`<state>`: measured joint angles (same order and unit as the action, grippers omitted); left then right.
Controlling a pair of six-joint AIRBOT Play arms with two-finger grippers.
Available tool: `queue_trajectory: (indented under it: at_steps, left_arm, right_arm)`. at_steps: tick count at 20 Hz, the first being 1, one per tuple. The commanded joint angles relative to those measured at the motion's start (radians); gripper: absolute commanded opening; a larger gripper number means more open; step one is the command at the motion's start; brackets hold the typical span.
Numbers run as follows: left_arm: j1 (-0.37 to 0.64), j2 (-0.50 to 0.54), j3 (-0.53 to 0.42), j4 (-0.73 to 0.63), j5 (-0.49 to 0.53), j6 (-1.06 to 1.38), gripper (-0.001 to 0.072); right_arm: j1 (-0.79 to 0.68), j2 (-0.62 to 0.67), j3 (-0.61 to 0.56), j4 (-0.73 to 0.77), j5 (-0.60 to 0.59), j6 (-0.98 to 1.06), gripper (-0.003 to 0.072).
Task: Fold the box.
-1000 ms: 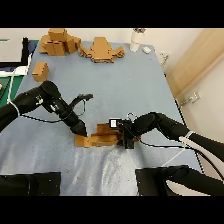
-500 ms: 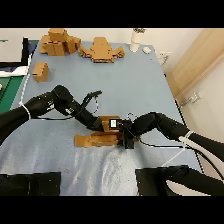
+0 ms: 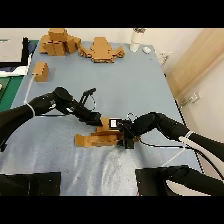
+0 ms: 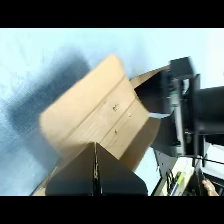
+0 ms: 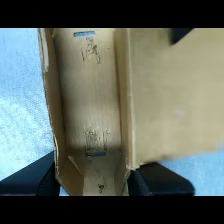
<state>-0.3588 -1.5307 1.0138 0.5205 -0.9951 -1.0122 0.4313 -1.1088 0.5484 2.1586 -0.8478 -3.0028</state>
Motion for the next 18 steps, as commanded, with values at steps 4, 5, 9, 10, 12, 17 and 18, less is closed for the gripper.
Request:
queue_trajectory:
  at_steps: [4,5,9,10,12,17,18]
  left_arm:
    - [-0.001,-0.058,0.005,0.000,-0.005,0.039,0.0013]
    - [0.008,-0.050,0.011,-0.002,-0.007,0.059,0.0013]
    - [0.069,0.011,0.029,-0.024,-0.009,0.187,0.0013]
    - [0.094,0.032,0.028,-0.046,-0.019,0.244,0.0012]
    - [0.144,0.076,0.026,-0.094,-0.110,0.397,0.0012]
    - [0.182,0.266,-0.065,-0.050,-0.233,0.674,0.0011]
    - [0.171,0.303,-0.092,-0.021,-0.227,0.721,0.0012]
  right_arm:
    - [0.000,0.000,0.001,-0.001,0.000,0.000,0.0522]
    - [0.000,0.000,0.001,-0.001,0.000,0.000,0.0522]
    - [0.000,0.000,0.001,-0.001,0.000,0.000,0.0522]
    - [0.000,0.000,0.001,-0.001,0.000,0.000,0.0522]
    - [0.000,0.000,0.001,-0.001,0.000,0.000,0.0522]
    - [0.000,0.000,0.001,-0.001,0.000,0.000,0.0522]
    - [0.000,0.000,0.001,-0.001,0.000,0.000,0.0522]
